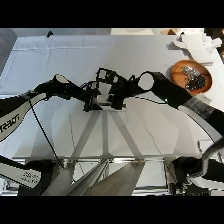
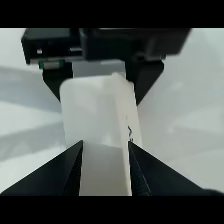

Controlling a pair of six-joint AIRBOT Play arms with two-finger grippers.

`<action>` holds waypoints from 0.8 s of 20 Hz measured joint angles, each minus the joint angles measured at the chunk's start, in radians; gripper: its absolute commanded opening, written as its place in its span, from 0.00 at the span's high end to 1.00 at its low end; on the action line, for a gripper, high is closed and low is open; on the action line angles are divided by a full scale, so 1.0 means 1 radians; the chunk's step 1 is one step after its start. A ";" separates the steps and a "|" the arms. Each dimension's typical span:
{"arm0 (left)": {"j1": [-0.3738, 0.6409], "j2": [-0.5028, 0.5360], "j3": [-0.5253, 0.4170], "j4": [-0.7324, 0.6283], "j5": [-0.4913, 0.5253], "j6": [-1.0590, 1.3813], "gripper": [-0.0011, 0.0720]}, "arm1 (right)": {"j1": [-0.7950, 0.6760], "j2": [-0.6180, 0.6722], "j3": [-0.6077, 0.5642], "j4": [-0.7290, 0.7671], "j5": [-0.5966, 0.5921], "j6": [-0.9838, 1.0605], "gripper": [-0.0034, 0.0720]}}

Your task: Fold the box and place the chain.

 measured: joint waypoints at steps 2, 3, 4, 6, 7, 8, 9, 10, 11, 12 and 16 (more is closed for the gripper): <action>0.000 0.000 0.000 0.000 0.000 0.000 0.70 | 0.005 0.004 -0.022 0.010 -0.045 -0.003 0.53; 0.000 0.000 0.000 0.000 0.000 0.000 0.70 | 0.006 0.006 -0.033 0.010 -0.066 -0.004 0.53; 0.000 0.000 0.000 0.000 0.000 0.000 0.70 | 0.008 0.007 -0.046 0.014 -0.089 -0.006 0.53; 0.000 0.000 0.000 0.000 0.000 0.000 0.70 | 0.009 0.008 -0.067 0.017 -0.113 -0.006 0.53; 0.000 0.000 0.000 0.000 0.000 0.000 0.70 | 0.010 0.008 -0.077 0.018 -0.122 -0.006 0.53; 0.000 0.000 0.000 0.000 0.000 0.000 0.70 | 0.011 0.009 -0.087 0.018 -0.127 -0.006 0.53; 0.000 0.000 0.000 0.000 0.000 0.000 0.70 | 0.011 0.009 -0.097 0.018 -0.135 -0.007 0.54; 0.000 0.000 0.000 -0.001 0.000 0.000 0.70 | 0.011 0.009 -0.106 0.019 -0.142 -0.008 0.54; 0.000 0.000 0.000 -0.001 0.001 -0.001 0.70 | 0.011 0.009 -0.112 0.018 -0.147 -0.011 0.54; 0.000 0.000 0.000 -0.001 0.001 -0.001 0.70 | 0.011 0.009 -0.117 0.018 -0.157 -0.016 0.54; 0.000 0.000 0.000 -0.002 0.004 -0.001 0.70 | 0.011 0.010 -0.126 0.015 -0.203 -0.025 0.57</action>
